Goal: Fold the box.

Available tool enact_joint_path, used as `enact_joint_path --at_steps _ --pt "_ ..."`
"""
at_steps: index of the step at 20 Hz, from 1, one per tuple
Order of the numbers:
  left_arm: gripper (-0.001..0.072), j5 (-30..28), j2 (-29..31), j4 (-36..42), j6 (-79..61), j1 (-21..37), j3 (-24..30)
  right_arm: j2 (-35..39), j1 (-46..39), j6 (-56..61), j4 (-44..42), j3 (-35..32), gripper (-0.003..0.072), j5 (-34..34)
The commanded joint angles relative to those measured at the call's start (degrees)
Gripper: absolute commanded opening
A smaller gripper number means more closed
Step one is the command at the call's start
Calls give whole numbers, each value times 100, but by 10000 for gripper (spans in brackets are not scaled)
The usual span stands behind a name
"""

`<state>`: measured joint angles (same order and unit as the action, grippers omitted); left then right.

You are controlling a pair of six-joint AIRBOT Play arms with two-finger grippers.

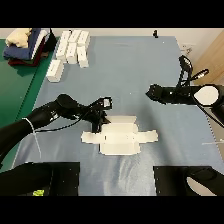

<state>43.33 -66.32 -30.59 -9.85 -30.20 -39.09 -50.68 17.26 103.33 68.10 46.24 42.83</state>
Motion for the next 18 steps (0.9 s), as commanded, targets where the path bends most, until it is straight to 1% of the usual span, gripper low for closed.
enact_joint_path --at_steps 1,2,3,5,6,8,9,12,14,18 --pt "11 -599 352 76 22 -227 48 2 2 -33 -4 4 260 -7" --pt "11 -951 540 85 -55 -319 48 2 4 -33 -4 4 260 -7" --pt "11 -1104 710 142 -267 -407 50 4 4 -35 -4 4 260 -2" --pt "11 -1228 922 514 -916 -568 166 2 70 -57 7 4 260 -20" --pt "11 -1589 999 560 -1231 -699 289 2 160 -61 17 4 260 -46" --pt "11 -2675 1123 664 -1530 -1036 518 2 321 -79 63 4 260 -105" --pt "11 -2931 1143 704 -1523 -1165 586 2 387 -76 79 4 260 -151" --pt "11 -2686 1128 706 -1508 -1401 800 2 444 -76 74 4 260 -173" --pt "11 -2745 1123 765 -1502 -1532 997 2 444 -76 76 4 260 -179" --pt "11 -2732 1032 990 -1506 -1556 1335 2 479 -79 105 4 260 -227"
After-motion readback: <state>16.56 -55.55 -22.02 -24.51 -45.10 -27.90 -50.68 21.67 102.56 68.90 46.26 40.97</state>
